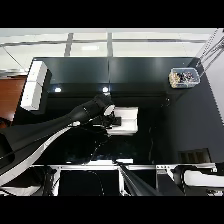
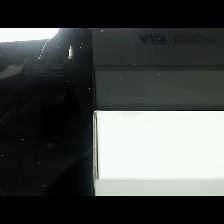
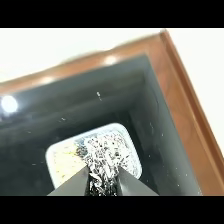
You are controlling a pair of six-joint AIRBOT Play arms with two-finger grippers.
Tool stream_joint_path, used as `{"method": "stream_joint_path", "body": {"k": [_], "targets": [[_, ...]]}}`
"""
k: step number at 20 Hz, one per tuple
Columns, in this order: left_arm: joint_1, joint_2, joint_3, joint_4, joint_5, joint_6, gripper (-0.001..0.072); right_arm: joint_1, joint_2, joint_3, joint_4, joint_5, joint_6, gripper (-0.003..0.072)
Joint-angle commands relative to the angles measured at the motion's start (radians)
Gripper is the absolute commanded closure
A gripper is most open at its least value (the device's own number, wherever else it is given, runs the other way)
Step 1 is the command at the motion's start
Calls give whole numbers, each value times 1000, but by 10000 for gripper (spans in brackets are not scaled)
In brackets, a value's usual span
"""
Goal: Fold the box and place the chain.
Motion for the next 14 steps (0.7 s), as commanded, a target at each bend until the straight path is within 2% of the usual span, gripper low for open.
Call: {"method": "stream_joint_path", "body": {"k": [1,5,10,14], "targets": [[0,0,0,0,2,0,685,5,167,-76,77,-35,-52,677],[0,0,0,0,2,0,685,5,304,-98,187,-53,-94,677],[0,0,0,0,2,0,685,5,414,-98,468,-2,-203,677],[0,0,0,0,2,0,685,71,475,-98,481,22,-216,676]]}}
